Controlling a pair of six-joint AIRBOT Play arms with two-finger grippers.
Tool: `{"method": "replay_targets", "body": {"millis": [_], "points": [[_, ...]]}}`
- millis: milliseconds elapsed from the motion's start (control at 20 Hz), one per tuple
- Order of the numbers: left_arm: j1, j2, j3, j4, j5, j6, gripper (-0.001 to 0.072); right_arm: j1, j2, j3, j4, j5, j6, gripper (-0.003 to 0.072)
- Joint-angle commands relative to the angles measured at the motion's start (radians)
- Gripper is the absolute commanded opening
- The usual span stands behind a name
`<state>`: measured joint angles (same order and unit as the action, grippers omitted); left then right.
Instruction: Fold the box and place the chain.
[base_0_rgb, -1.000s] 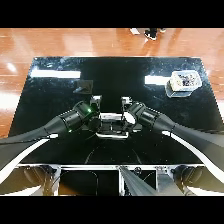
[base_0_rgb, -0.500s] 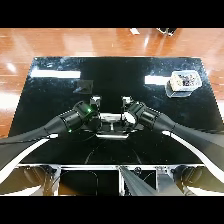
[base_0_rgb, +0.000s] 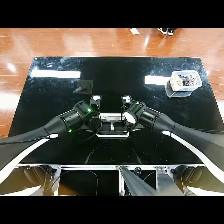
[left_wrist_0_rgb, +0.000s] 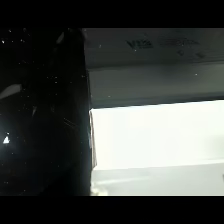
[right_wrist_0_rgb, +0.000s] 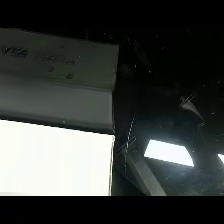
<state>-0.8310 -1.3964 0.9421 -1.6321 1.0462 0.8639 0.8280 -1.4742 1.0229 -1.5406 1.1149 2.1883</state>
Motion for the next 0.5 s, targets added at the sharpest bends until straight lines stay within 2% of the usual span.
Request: {"method": "replay_targets", "body": {"millis": [0,50,100,450], "points": [[0.0,0.0,0.0,-0.006,-0.004,0.001,0.0021,0.001,0.001,0.001,-0.004,0.0,0.0,0.0032],[0.001,0.0,0.0,-0.007,-0.004,0.001,0.002,0.001,0.001,0.001,-0.004,0.001,0.006,0.0197],[0.001,0.0,0.0,-0.007,-0.004,0.001,0.002,0.001,0.001,0.001,-0.004,0.006,0.011,0.0321],[0.001,0.0,0.0,-0.004,-0.008,0.001,0.002,0.0,-0.007,0.001,-0.009,0.006,0.011,0.0317]]}}
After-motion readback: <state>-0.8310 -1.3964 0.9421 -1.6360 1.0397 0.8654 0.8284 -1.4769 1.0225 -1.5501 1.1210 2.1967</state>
